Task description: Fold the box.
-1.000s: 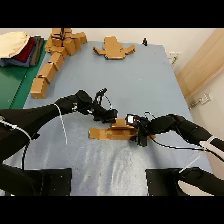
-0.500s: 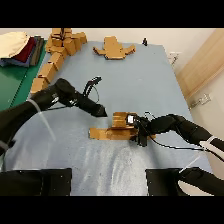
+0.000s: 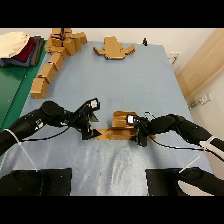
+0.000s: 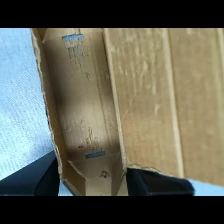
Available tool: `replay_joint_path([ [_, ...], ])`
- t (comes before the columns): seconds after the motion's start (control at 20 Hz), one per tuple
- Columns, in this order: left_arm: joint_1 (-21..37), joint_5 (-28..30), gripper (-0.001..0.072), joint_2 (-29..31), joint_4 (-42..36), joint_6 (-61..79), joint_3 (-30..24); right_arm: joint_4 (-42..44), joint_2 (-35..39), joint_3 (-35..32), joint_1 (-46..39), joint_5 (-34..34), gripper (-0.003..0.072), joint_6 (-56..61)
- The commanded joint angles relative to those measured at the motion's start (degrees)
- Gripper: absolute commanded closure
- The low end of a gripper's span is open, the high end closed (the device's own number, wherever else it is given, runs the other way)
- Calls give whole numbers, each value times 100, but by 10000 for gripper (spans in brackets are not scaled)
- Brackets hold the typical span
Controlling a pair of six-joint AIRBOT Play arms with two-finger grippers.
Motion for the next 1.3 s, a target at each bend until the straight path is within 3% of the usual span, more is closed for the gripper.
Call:
replay_joint_path([
  [0.0, -240, 232, 10, -254, -455, 981, -166, 2, -2, 2, 0, 0, 175, 0],
  [0.3, -623, 525, 11, -669, -905, 1375, -111, 2, -2, 2, 0, 0, 175, 2],
  [0.4, -671, 553, 270, -719, -911, 1381, -70, 2, -2, 2, 0, 0, 175, 0],
  [0.5, -717, 614, 356, -787, -914, 1388, -22, 2, -2, 2, 0, 2, 175, 0],
  [0.75, -835, 769, 357, -925, -911, 1388, 11, 2, -2, 2, 0, 2, 175, 0],
  [0.95, -824, 457, 357, -874, -695, 1054, 9, 2, -2, 2, 0, 0, 175, 2],
  [1.25, -498, 522, 353, -702, -273, 852, 4, 2, -2, 2, 0, 0, 175, 2],
])
